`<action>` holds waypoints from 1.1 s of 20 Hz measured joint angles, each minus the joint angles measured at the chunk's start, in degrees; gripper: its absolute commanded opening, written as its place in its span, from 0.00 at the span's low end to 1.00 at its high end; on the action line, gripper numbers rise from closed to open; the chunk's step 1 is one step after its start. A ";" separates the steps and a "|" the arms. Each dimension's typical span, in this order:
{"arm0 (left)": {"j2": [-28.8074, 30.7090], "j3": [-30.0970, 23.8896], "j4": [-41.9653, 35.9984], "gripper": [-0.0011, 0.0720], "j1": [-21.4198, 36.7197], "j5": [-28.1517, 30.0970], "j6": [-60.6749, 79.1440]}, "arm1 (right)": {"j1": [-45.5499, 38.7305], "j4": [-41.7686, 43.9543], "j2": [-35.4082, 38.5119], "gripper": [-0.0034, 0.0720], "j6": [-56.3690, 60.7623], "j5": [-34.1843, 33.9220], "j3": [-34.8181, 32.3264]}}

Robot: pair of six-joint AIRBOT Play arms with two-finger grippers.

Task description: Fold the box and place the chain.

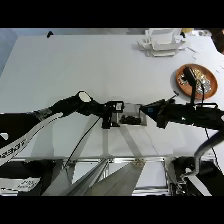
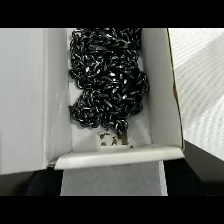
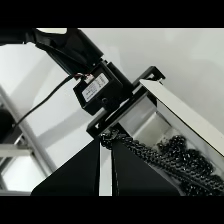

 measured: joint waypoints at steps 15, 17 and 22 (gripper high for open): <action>0.00 0.00 0.00 0.06 0.00 0.00 0.00 | 9.05 -9.49 -13.84 0.37 -0.35 -5.64 -0.02; 0.00 0.00 0.00 0.06 0.00 0.00 0.00 | 8.41 -8.94 -13.44 0.36 0.09 -4.94 1.29; 0.00 0.00 0.00 0.06 0.00 0.00 0.00 | 2.38 -9.07 -12.02 0.36 2.05 -4.83 6.29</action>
